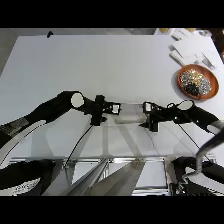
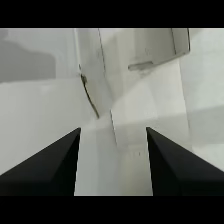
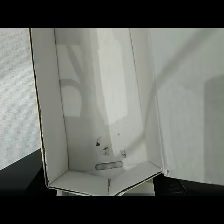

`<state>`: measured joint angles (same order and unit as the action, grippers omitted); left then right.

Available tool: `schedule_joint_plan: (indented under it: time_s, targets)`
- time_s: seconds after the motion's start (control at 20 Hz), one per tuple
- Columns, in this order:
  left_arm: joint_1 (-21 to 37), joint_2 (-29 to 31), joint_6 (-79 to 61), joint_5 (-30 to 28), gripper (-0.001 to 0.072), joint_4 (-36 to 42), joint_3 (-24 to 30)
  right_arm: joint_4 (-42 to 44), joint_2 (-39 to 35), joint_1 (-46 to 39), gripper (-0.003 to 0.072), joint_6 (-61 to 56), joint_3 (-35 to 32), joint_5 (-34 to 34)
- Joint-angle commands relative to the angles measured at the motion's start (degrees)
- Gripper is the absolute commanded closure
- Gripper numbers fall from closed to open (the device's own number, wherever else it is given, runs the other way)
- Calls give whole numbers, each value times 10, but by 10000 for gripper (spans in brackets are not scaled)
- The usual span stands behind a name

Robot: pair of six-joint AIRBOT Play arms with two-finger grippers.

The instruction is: Fold the box and place the chain.

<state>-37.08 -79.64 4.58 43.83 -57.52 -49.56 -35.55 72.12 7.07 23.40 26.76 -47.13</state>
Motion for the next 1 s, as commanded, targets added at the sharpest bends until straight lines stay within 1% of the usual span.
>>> schedule_joint_plan:
  time_s: [0.0,0.05,0.1,0.15,0.2,0.3,0.4,0.45,0.5,0.7,0.95]
  targets:
    - [-1,-19,-46,-18,259,66,0,0,0,0,369,0,0,0]
    - [-3,-21,-46,-16,261,67,0,0,0,0,369,0,0,0]
    - [-5,-23,-45,-11,295,68,0,0,0,0,369,0,0,0]
    - [-6,-23,-46,-1,380,70,0,0,0,0,369,0,0,0]
    - [-9,-23,-46,11,450,72,0,0,0,0,369,0,0,0]
    - [-10,-23,-46,26,464,78,0,0,0,0,369,0,0,0]
    - [-12,-23,-46,19,474,78,0,0,0,0,369,0,0,0]
    - [-13,-23,-47,12,534,82,0,0,0,0,369,0,0,0]
    - [-16,-23,-48,2,575,88,0,0,0,0,369,0,0,0]
    - [-25,-27,-48,-39,579,107,0,0,0,0,369,0,0,0]
    - [-42,-43,-48,-45,579,140,0,0,0,0,369,0,0,0]
